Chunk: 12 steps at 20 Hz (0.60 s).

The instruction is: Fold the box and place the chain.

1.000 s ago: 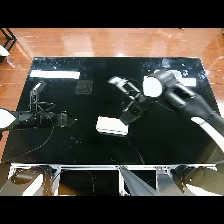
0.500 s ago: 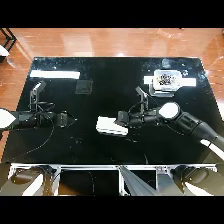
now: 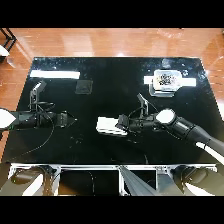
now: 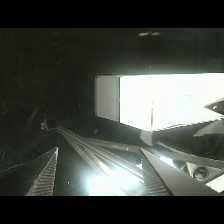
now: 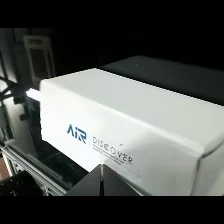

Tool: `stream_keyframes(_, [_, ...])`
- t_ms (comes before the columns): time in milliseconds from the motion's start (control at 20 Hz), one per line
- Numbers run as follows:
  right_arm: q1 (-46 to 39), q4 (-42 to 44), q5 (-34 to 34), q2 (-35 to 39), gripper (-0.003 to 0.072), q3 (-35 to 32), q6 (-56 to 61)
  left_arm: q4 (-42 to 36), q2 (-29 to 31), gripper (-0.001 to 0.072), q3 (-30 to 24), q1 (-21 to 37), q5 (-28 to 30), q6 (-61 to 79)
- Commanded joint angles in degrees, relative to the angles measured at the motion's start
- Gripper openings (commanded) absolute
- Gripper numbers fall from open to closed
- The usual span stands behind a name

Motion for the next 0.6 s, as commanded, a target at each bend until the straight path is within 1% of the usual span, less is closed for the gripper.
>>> stream_keyframes(0, [0.31,-1.18,-0.26,-0.46,0.002,-0.9,0.31,-0.02,-0.22,0.062,-0.02,0.07,0.02,0.0])
stream_keyframes(250, [0.31,-3.98,-0.7,-0.68,0.002,-0.9,1.92,-0.02,-0.22,0.062,-0.02,0.04,0.02,0.0])
stream_keyframes(450, [0.31,-3.96,-0.63,-0.68,0.002,-0.87,1.92,-0.04,-0.22,0.062,-0.02,0.04,0.04,0.02])
stream_keyframes(550, [0.28,-2.58,0.17,-0.35,0.0021,-0.81,1.09,-0.02,-0.22,0.062,-0.02,0.04,0.02,0.04])
